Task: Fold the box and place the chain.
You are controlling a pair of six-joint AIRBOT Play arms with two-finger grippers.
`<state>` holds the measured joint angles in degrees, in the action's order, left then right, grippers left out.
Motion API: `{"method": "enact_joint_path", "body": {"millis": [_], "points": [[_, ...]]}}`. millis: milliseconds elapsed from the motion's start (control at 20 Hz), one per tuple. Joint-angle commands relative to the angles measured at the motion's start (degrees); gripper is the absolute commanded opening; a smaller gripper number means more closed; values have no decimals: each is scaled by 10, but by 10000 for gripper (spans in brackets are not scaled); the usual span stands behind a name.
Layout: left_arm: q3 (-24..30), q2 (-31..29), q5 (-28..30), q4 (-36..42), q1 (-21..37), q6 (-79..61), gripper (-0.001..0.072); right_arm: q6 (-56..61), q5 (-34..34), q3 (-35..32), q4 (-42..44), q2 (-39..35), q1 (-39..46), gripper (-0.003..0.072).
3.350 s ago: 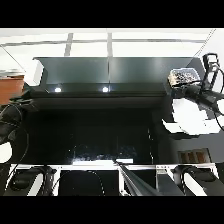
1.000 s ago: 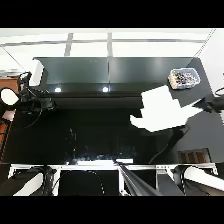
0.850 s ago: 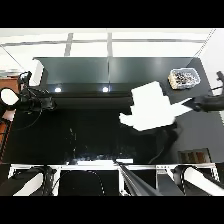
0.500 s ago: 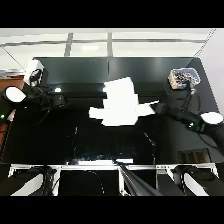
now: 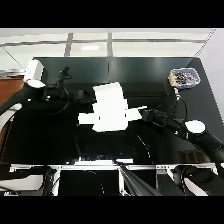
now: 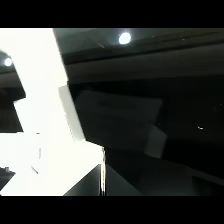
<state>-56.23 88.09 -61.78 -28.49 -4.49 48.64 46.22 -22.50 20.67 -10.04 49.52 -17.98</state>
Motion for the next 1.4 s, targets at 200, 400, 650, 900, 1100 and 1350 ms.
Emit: {"method": "enact_joint_path", "body": {"millis": [200, 400, 650, 900, 1100, 1350], "points": [[-108, 140, -96, 29, -46, -101, 695, 0, -6, -1, -3, -1, -7, 19], [-149, 187, -252, 40, -49, -177, 652, 0, -11, -1, -3, -1, -7, 19], [-150, 188, -259, -16, -42, -217, 341, 0, -10, -1, -5, -1, -7, 19], [-152, 188, -274, -28, -41, -227, 80, 3, 2, -1, -6, -1, -7, 21], [-151, 179, -282, -42, -44, -194, 23, 4, -31, 23, -81, -1, 41, 695], [-83, 64, -194, -63, -91, -217, 22, -11, -216, 148, -369, -1, 160, 694]]}}
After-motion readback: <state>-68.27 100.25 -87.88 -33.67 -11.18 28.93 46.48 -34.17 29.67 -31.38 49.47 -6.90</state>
